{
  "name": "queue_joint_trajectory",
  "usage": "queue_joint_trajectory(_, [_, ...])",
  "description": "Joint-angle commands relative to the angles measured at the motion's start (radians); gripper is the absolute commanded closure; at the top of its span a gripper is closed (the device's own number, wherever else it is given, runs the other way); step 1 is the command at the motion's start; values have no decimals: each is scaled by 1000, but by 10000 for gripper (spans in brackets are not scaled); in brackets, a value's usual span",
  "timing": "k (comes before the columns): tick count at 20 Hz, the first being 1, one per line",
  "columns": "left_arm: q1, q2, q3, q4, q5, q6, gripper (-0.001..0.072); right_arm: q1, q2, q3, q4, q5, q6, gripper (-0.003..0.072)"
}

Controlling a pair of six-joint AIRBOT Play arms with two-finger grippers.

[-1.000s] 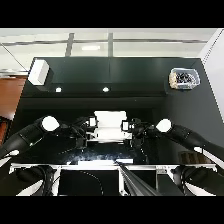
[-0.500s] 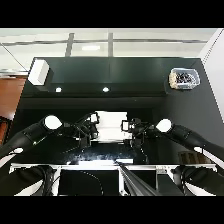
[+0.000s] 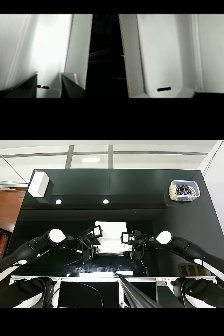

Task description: Fold the box and place the chain.

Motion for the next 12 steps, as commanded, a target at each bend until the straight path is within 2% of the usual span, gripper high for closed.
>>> queue_joint_trajectory(1, [-3,-1,0,0,6,1,419,1,-1,1,1,-1,0,290])
queue_joint_trajectory(2, [-3,-1,0,0,5,1,409,1,0,1,1,-1,0,290])
queue_joint_trajectory(4, [-3,-1,0,0,2,0,327,1,0,1,1,-1,0,290])
queue_joint_trajectory(5, [-2,2,0,0,1,-1,419,1,0,1,1,-1,0,290])
queue_joint_trajectory(6, [-2,8,0,0,-3,-1,560,1,0,1,1,-1,0,290])
queue_joint_trajectory(7, [-1,20,0,1,-12,-7,616,1,0,1,1,-1,0,290])
queue_joint_trajectory(9, [13,60,0,35,-40,-37,681,1,-1,1,1,-1,0,290])
queue_joint_trajectory(12, [80,156,0,141,-119,-187,681,0,0,1,1,-1,0,290])
